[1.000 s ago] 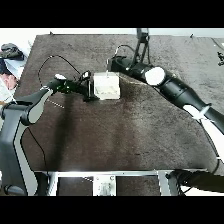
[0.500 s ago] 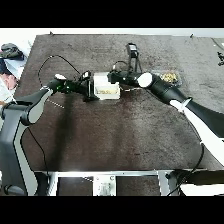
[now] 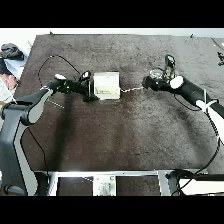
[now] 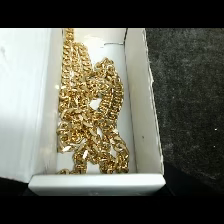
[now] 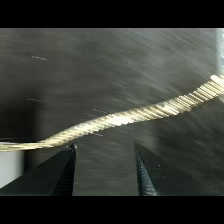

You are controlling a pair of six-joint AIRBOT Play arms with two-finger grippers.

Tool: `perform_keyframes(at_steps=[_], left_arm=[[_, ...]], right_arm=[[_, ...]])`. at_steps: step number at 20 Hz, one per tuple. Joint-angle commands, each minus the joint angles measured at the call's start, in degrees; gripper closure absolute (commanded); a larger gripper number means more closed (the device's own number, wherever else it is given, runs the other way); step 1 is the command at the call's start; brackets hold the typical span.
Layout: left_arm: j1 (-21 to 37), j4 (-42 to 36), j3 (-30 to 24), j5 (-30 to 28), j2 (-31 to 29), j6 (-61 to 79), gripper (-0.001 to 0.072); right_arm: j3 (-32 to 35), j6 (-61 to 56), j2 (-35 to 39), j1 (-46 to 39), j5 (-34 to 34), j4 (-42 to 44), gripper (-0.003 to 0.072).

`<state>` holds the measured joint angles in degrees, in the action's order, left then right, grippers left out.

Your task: Fold the box and place the chain.

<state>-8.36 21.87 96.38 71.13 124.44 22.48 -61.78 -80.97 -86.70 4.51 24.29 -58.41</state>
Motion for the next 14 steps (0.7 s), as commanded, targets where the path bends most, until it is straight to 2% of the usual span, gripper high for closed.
perform_keyframes(at_steps=[1,5,6,7,11,13,14], left_arm=[[0.0,0.0,0.0,0.0,0.0,0.0,0.0359],[0.0,0.0,0.0,0.0,0.0,0.0,0.0359],[0.0,0.0,0.0,0.0,0.0,0.0,0.0359],[0.0,0.0,0.0,0.0,0.0,0.0,0.0359],[0.0,0.0,0.0,0.0,0.0,0.0,0.0358],[0.0,0.0,0.0,0.0,0.0,0.0,0.0359],[0.0,0.0,0.0,0.0,0.0,0.0,0.0359]], right_arm=[[2.4,-2.9,-3.8,-3.5,-5.2,1.2,0.0281],[2.1,-2.8,-8.5,-3.5,-13.1,7.9,0.0282],[1.5,-2.8,-9.4,-3.5,-13.6,8.4,0.0304],[0.1,-2.8,-10.6,-3.4,-13.6,8.8,0.0357],[-6.2,-2.9,-14.7,-3.3,-11.5,10.6,0.0354],[-8.0,-2.9,-16.0,-3.3,-9.0,11.0,0.0674],[-8.0,-2.8,-15.6,-3.3,-8.8,12.0,0.0672]])
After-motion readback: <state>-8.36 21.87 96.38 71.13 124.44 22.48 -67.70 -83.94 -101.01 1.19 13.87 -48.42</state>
